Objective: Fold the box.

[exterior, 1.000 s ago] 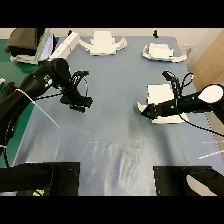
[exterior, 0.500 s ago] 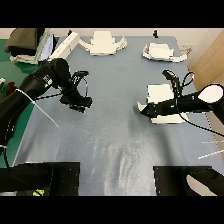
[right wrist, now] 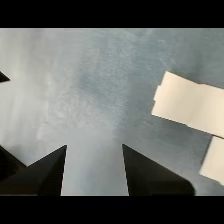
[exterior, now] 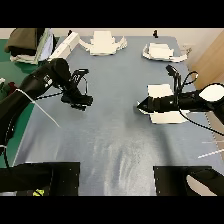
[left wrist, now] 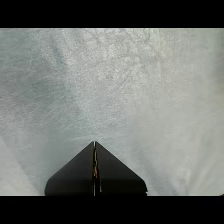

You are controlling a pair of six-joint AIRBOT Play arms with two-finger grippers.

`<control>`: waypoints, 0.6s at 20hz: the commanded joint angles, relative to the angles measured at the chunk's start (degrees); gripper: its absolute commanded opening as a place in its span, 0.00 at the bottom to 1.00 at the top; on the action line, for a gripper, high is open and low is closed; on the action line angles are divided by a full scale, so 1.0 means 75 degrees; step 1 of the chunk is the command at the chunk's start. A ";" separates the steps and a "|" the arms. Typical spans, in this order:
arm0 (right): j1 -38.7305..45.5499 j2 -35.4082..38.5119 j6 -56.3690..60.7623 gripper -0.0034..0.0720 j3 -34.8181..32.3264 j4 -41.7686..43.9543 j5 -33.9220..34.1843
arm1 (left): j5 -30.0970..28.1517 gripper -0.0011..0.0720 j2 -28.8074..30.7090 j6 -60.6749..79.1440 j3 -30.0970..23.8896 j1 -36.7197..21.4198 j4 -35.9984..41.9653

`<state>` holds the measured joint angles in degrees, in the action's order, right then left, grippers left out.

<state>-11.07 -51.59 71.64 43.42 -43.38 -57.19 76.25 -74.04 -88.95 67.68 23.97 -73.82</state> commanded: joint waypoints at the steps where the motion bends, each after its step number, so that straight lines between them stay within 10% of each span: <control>1: 0.0003 -0.0003 0.0134 0.73 0.0009 0.0731 0.0475 | -0.0035 0.03 0.0006 0.0000 -0.0003 -0.0003 -0.0006; 5: 0.0006 -0.0003 0.0507 0.71 0.0009 0.0761 0.1314 | -0.0032 0.03 0.0006 0.0000 -0.0003 -0.0003 -0.0003; 7: 0.0265 -0.0003 0.1416 0.30 0.0090 0.0592 0.1676 | -0.0035 0.03 0.0006 0.0000 -0.0003 -0.0003 -0.0006; 12: 0.3217 -0.0676 0.2658 0.57 0.2063 -0.2926 -0.0277 | -0.0032 0.03 0.0006 0.0000 -0.0003 -0.0003 0.0026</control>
<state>2.52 -53.95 85.34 51.66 -50.85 -51.18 76.01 -74.04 -88.95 67.68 23.92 -73.67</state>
